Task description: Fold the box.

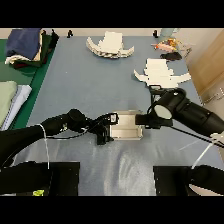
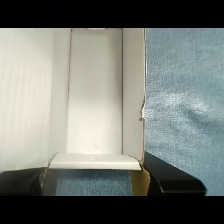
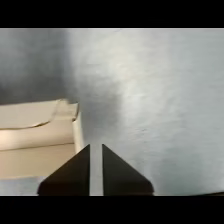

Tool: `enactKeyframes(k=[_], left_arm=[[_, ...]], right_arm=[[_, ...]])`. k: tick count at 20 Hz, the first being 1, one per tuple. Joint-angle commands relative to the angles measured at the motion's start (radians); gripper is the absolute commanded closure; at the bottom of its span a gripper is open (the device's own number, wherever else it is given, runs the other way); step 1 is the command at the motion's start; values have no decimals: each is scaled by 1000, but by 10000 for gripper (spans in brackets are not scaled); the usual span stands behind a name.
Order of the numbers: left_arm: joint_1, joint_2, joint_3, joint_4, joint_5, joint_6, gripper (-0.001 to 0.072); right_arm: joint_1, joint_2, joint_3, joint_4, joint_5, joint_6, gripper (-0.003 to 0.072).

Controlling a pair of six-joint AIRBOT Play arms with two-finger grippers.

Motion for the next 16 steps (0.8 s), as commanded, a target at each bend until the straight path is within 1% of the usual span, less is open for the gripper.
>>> enactKeyframes(k=[1, 2, 3, 4, 5, 7, 9, 11, 13, 16], left_arm=[[0, 1, 0, 0, 0, 0, 103], [0, 1, 0, 0, 0, 0, 102], [0, 1, 0, 0, 0, 0, 103], [0, 1, 0, 0, 0, 0, 102], [0, 1, 0, 0, 0, 0, 102], [0, 1, 0, 0, 0, 0, 103], [0, 1, 0, 0, 0, 0, 103], [0, 1, 0, 0, 0, 0, 103], [0, 1, 0, 0, 0, 0, 103], [0, 1, 0, 0, 0, 0, 103]], right_arm=[[-180, 32, 0, 29, -36, -175, 676], [-262, 7, 0, 108, -66, -268, 686], [-352, -32, 0, 224, -108, -388, 685], [-432, -74, 1, 354, -142, -514, 685], [-510, -124, 1, 530, -160, -666, 685], [-632, -224, 1, 879, -133, -948, 686], [-700, -317, 3, 1136, -58, -1106, 686], [-710, -401, 26, 1251, 47, -1191, 685], [-693, -452, 42, 1306, 152, -1271, 685], [-659, -448, 42, 1305, 240, -1361, 685]])
